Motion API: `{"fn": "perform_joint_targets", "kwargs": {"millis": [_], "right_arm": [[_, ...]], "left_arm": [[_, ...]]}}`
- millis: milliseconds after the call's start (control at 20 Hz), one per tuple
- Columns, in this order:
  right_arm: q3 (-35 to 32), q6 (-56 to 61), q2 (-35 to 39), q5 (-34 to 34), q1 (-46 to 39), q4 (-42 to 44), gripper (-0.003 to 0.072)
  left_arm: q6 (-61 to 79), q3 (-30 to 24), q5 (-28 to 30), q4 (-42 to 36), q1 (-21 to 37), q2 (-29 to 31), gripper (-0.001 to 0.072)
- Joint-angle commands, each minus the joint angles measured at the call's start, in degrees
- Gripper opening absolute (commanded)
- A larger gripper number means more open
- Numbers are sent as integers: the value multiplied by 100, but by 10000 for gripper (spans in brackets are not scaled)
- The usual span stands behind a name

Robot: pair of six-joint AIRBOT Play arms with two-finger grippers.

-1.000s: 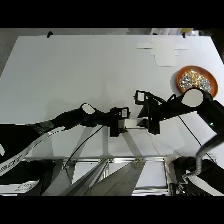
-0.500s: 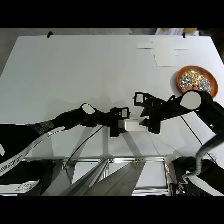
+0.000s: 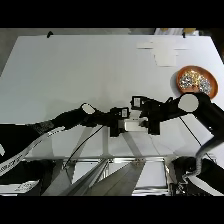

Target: Fold the box and place the chain.

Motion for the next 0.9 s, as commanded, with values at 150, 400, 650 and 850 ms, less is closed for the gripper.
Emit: {"fn": "perform_joint_targets", "kwargs": {"millis": [150,400,650,850], "right_arm": [[-4,-39,-2,-203,129,-422,413],[-4,-44,-15,-175,131,-455,322],[-13,-44,11,87,264,-378,315],[-157,-17,13,-260,319,-573,299]], "left_arm": [[0,0,0,2,0,-2,171],[0,0,0,2,0,-2,171],[0,0,0,2,0,-2,171],[0,0,0,2,0,-2,171]]}}
